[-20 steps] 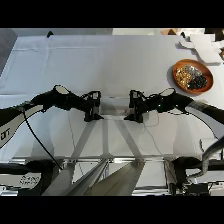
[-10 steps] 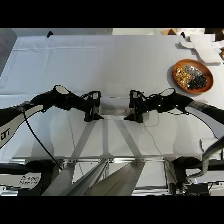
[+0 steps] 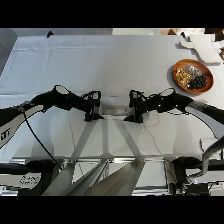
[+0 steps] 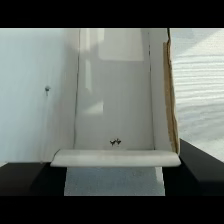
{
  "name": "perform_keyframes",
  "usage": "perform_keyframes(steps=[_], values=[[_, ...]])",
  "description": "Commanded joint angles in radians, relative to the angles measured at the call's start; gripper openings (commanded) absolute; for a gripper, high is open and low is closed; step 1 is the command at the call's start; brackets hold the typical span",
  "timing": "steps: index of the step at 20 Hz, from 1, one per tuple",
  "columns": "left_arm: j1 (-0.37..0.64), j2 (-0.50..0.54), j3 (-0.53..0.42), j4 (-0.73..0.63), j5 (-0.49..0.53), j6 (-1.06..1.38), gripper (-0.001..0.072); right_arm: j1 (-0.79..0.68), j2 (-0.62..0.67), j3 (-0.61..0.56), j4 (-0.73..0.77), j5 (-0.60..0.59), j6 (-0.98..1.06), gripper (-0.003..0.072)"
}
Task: Fold the box and place the chain.
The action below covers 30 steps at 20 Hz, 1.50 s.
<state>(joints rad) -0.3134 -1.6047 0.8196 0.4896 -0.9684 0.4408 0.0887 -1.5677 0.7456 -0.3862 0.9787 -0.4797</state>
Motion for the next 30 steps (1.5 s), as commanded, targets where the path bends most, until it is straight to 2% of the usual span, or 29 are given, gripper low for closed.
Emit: perform_keyframes(steps=[1,8,14,18,22,30], values=[[0.000,0.000,-0.001,0.001,-0.004,0.000,0.0401,0.000,0.011,0.000,-0.016,-0.025,0.000,0.0657],[0.000,0.000,-0.001,0.001,-0.004,0.000,0.0401,0.000,0.049,0.000,-0.140,-0.005,0.018,0.0692],[0.000,0.000,-0.001,0.001,-0.004,0.000,0.0401,0.000,0.049,0.000,-0.313,-0.017,0.182,0.0692],[0.000,0.000,-0.001,0.001,-0.004,0.000,0.0401,0.000,0.049,0.000,-0.347,-0.011,0.222,0.0691],[0.000,0.000,-0.001,0.001,-0.004,0.000,0.0401,0.000,0.053,0.000,-0.447,0.000,0.305,0.0681],[0.000,0.000,-0.001,0.001,-0.004,0.000,0.0401,0.000,0.229,0.000,-0.587,0.026,0.405,0.0654]])
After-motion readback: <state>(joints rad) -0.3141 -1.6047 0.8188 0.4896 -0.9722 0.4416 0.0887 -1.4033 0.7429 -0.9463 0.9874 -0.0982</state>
